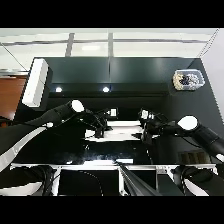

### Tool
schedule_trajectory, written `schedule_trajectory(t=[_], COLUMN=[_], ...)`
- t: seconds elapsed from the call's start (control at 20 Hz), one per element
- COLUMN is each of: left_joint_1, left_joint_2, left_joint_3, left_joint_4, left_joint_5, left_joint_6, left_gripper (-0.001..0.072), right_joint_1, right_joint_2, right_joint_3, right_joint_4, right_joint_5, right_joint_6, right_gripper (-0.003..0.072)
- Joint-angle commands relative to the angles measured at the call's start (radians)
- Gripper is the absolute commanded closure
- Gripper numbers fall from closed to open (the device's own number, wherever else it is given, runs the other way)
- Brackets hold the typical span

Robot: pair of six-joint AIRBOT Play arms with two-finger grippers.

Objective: Fold the box and place the chain.

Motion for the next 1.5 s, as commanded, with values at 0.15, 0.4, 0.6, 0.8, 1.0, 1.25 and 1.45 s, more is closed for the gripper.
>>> schedule_trajectory(t=[0.15,0.4,0.6,0.8,1.0,1.25,1.45], left_joint_1=[0.0,0.0,0.0,0.0,0.0,0.0,0.0], left_joint_2=[-0.001,-0.001,-0.001,-0.001,-0.001,-0.001,-0.001], left_joint_3=[0.0,0.0,0.0,0.0,0.0,0.0,0.0], left_joint_4=[0.0,-0.001,-0.001,-0.001,-0.001,-0.003,-0.004], left_joint_5=[0.001,0.001,0.001,0.001,0.003,0.004,0.004], left_joint_6=[0.0,0.0,0.0,0.0,0.0,0.0,0.0], left_gripper=[0.0685,0.0685,0.0685,0.0685,0.0685,0.0685,0.0685], right_joint_1=[-0.001,-0.001,-0.001,-0.001,0.054,0.077,0.076], right_joint_2=[-0.025,-0.049,-0.074,-0.078,-0.113,-0.113,-0.113], right_joint_3=[-0.065,-0.065,-0.065,-0.066,-0.066,-0.067,-0.067], right_joint_4=[0.007,-0.025,-0.027,-0.066,-0.084,-0.111,-0.116], right_joint_5=[0.03,-0.01,-0.01,-0.012,-0.027,-0.049,-0.066], right_joint_6=[-0.085,-0.081,-0.08,-0.074,-0.072,-0.056,-0.056], right_gripper=[0.0196,0.0192,0.0056,0.0056,0.0056,0.0057,0.0057])
